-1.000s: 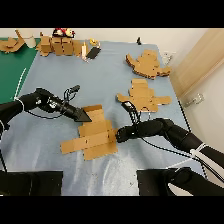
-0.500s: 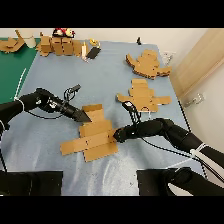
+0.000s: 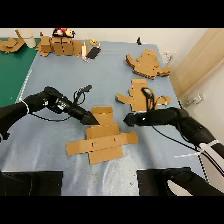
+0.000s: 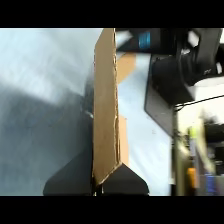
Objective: Fold the box.
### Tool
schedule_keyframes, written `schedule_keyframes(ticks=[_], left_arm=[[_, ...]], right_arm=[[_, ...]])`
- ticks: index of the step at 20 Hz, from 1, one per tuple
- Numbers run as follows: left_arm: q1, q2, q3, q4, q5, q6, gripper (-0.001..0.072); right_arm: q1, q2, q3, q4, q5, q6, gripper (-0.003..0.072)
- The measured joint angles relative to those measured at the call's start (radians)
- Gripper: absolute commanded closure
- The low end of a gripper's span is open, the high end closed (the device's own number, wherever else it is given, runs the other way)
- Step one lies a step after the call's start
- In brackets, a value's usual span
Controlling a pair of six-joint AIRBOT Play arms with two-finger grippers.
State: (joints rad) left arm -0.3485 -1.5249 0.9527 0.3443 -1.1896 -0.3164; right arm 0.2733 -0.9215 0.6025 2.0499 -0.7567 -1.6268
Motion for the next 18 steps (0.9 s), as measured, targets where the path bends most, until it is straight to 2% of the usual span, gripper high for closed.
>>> schedule_keyframes(ticks=[2, 3, 4, 7, 12, 18], left_arm=[[-0.035, 0.037, -0.001, -0.001, 0.068, 0.049, 0.0699], [-0.048, 0.055, -0.003, -0.001, 0.101, 0.074, 0.0699], [-0.061, 0.071, -0.008, -0.001, 0.132, 0.099, 0.0700], [-0.102, 0.120, -0.053, -0.002, 0.216, 0.182, 0.0699], [-0.165, 0.194, -0.161, -0.042, 0.328, 0.343, 0.0699], [-0.184, 0.229, -0.237, -0.138, 0.363, 0.542, 0.0699]], right_arm=[[-0.052, 0.022, 0.012, -0.009, -0.021, 0.018, 0.0357], [-0.071, 0.030, 0.016, -0.013, -0.033, 0.023, 0.0452], [-0.082, 0.035, 0.018, -0.015, -0.045, 0.027, 0.0583], [-0.104, 0.044, 0.023, -0.017, -0.058, 0.034, 0.0665], [-0.113, 0.048, 0.025, -0.020, -0.045, 0.040, 0.0665], [-0.116, 0.028, 0.025, -0.020, -0.039, 0.041, 0.0665]])
